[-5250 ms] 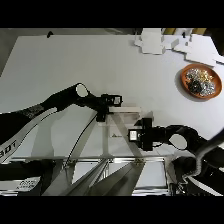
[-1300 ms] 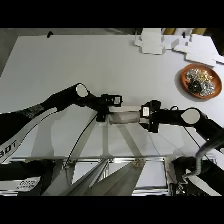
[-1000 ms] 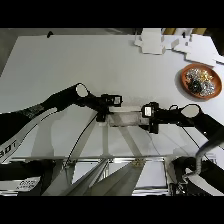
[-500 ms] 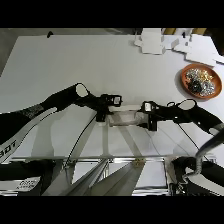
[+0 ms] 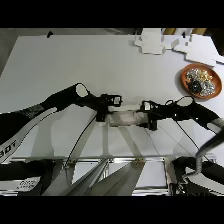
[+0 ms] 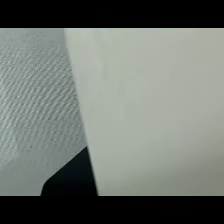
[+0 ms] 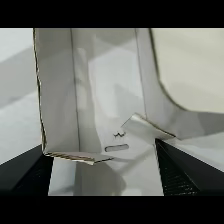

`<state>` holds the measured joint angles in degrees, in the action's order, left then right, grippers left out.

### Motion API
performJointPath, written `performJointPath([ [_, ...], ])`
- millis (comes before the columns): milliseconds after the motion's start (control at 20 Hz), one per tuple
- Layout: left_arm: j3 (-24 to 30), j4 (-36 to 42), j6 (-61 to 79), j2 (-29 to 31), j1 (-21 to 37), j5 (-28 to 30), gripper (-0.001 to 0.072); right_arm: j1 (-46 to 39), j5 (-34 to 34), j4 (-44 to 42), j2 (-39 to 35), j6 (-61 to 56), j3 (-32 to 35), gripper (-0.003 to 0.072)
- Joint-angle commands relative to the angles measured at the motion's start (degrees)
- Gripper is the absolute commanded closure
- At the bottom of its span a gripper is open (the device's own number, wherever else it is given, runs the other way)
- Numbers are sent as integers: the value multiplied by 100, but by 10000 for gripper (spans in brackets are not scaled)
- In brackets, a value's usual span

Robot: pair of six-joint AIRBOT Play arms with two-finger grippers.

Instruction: Fold the box and place the chain.

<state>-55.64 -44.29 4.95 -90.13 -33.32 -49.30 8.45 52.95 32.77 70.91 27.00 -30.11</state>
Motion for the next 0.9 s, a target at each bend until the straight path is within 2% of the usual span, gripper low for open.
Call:
performJointPath([
  [0, -4, -13, -4, 2, 2, -24, 699, -142, 2, 44, -164, 4, -15, -4],
  [400, -4, -13, -4, 2, 2, -26, 699, -114, -116, 37, -146, 50, -15, -4],
  [850, -4, -13, -4, 2, 2, -26, 699, -76, -118, -116, 243, 251, -15, 4],
])
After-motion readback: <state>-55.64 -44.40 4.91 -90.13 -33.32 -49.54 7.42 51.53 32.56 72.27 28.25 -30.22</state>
